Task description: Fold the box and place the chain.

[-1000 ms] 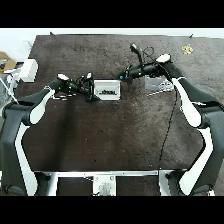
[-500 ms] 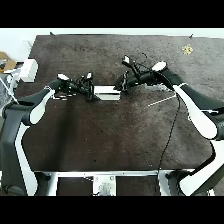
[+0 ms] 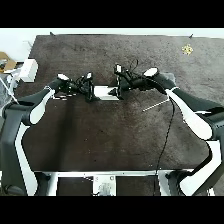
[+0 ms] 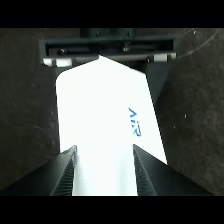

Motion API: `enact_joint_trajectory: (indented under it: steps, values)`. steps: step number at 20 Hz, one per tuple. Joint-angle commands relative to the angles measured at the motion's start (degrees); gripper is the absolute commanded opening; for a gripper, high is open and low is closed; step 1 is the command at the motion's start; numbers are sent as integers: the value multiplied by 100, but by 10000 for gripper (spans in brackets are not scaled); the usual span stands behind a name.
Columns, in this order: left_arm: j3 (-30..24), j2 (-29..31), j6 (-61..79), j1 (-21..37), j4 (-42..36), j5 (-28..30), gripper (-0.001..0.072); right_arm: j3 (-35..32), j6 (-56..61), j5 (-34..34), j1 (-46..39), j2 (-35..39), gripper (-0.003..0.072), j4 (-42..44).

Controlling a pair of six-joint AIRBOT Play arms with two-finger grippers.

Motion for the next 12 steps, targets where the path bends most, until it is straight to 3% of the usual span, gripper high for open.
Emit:
enact_joint_trajectory:
  steps: [1, 7, 8, 9, 12]
  values:
    - [0, -4, 2, -2, 2, 0, 227, -2, -188, -577, 39, -92, 412, 28]
    - [0, -4, 2, -2, 2, 2, 227, 411, -232, -422, 26, -72, 411, 24]
    - [0, -4, 2, -2, 2, 2, 227, 411, -225, -350, 26, -74, 374, 20]
    - [0, -4, 2, -2, 2, 2, 227, 409, -109, -310, 26, -87, 291, -28]
    - [0, -4, 4, -2, 2, 2, 226, 398, 199, -243, 26, -142, 292, -498]
